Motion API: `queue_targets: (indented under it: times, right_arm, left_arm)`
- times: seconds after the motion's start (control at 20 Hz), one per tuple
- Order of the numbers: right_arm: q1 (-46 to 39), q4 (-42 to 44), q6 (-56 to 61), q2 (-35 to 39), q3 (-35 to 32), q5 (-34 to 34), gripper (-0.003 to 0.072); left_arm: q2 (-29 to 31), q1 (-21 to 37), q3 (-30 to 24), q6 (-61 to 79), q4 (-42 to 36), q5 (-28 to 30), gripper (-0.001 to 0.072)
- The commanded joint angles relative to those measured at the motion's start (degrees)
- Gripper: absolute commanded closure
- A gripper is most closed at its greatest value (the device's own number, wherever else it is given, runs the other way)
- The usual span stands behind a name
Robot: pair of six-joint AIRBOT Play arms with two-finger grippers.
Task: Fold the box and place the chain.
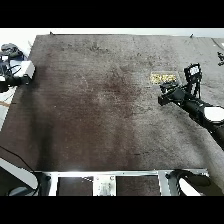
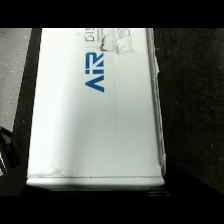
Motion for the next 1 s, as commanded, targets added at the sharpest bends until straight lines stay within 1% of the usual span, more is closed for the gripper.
queue_targets:
  times: [0.0,0.2,0.25,0.5,0.6,0.7,0.75,0.8,0.85,0.9,0.95]
  right_arm:
    - [0.00,-0.07,0.00,0.04,-0.04,-0.02,0.0675]
    - [0.00,-0.07,0.00,0.07,-0.04,-0.02,0.0675]
    - [0.00,-0.07,0.00,0.07,-0.04,-0.02,0.0675]
    - [0.00,-0.07,0.02,0.07,0.07,-0.02,0.0675]
    - [0.00,-0.07,0.00,0.11,0.09,-0.04,0.0675]
    - [0.00,-0.07,0.00,0.13,0.15,-0.09,0.0675]
    - [0.00,0.04,0.07,0.31,0.20,-0.42,0.0675]
    - [0.00,0.17,0.22,1.11,0.20,-0.39,0.0674]
    - [0.00,0.26,0.26,2.47,0.20,-0.66,0.0675]
    - [0.00,0.39,1.55,4.22,0.17,-1.51,0.0675]
    - [0.00,0.35,3.80,6.62,0.02,-3.02,0.0676]
  left_arm:
    - [-0.24,0.07,0.04,3.43,1.62,0.15,0.0137]
    - [-0.11,0.07,0.37,3.45,1.62,-1.70,0.0118]
    - [-0.09,0.07,0.66,3.45,1.57,-1.84,-0.0004]
    - [2.29,0.07,1.64,3.21,1.57,-2.60,-0.0011]
    - [5.03,0.07,1.88,3.21,1.51,-3.67,-0.0011]
    - [8.79,0.07,2.75,3.21,1.40,-6.58,0.0001]
    - [11.13,0.07,2.82,3.21,0.37,-8.04,0.0100]
    - [13.86,0.07,2.82,3.23,-1.75,-10.14,0.0319]
    - [16.37,0.07,2.82,3.28,-4.85,-12.28,0.0615]
    - [19.10,0.07,2.71,3.69,-8.90,-13.86,0.0704]
    - [21.81,0.07,1.92,4.17,-14.73,-13.35,0.0706]
